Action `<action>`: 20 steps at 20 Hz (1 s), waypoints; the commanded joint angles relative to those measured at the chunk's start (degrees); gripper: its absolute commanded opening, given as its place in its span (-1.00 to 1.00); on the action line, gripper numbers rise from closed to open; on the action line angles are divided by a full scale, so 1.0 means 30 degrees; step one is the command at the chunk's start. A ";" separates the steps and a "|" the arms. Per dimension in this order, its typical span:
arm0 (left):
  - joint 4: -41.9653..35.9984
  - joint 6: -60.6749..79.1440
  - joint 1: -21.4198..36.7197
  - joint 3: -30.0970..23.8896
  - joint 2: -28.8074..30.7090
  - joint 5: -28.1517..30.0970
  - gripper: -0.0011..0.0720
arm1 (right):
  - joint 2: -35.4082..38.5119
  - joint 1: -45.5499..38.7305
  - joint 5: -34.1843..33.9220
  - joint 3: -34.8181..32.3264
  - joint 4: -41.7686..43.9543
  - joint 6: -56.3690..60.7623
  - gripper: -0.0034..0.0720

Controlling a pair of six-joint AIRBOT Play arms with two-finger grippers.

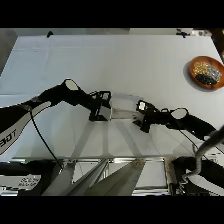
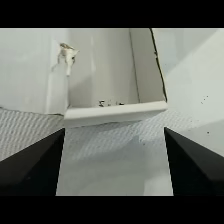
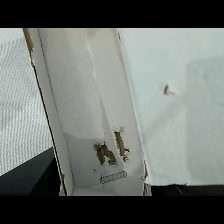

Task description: Fold the box and place the chain.

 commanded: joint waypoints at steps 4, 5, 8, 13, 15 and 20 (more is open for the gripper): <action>-0.0233 -0.0510 -0.0517 0.0138 -0.0328 0.0576 0.99 | 0.0007 -0.0007 0.0007 -0.0007 0.0000 0.0007 0.18; -0.0648 -0.0656 -0.0597 0.0138 -0.0415 0.0707 0.99 | 0.0007 -0.0007 0.0000 -0.0007 0.0000 0.0007 0.18; -0.1056 -0.1144 -0.0845 0.0138 -0.0729 0.0641 0.99 | 0.0007 -0.0007 0.0007 -0.0007 0.0000 0.0007 0.18; -0.1209 -0.2594 -0.0816 0.0138 -0.0867 0.1042 1.00 | 0.0007 -0.0007 0.0000 -0.0007 0.0000 0.0007 0.18; -0.1275 -0.2572 -0.0845 0.0138 -0.0882 0.1056 1.00 | 0.0007 -0.0007 0.0000 -0.0007 0.0000 0.0007 0.18; -0.1282 -0.2579 -0.0969 0.0138 -0.1355 0.1566 0.99 | 0.0007 -0.0007 0.0000 -0.0007 0.0000 0.0007 0.18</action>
